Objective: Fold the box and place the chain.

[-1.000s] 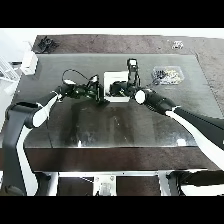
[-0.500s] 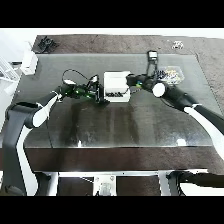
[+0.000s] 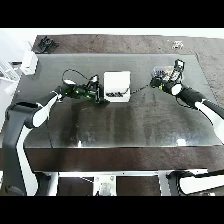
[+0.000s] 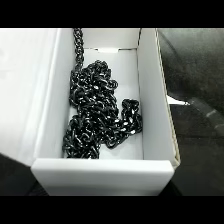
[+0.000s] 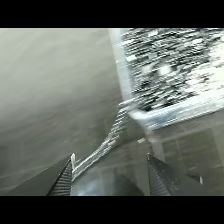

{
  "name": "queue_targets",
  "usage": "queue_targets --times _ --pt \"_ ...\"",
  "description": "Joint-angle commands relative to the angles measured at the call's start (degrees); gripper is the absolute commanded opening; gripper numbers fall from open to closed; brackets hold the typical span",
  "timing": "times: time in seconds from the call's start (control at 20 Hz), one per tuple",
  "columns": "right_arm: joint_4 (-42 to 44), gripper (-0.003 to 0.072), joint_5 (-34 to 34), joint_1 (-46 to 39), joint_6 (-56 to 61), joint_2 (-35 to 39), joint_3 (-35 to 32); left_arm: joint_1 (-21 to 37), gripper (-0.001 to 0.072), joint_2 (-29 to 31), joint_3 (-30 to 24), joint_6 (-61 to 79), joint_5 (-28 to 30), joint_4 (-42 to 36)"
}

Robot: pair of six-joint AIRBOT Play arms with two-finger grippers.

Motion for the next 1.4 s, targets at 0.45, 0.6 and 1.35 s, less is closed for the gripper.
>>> queue_targets --times 0.45,0.6,1.35 --pt "5.57 0.0315 1.51 0.63 0.11 -12.74 11.87 -0.04 0.0477 0.02 0.04 0.00 0.02 0.02" --pt "5.64 0.0238 1.53 0.83 0.11 -13.14 11.96 -0.04 0.0477 0.02 0.04 0.00 0.02 0.02" --pt "4.90 0.0007 -1.84 8.37 -9.70 18.62 12.04 -0.04 0.0477 0.02 0.04 0.00 0.02 0.02"
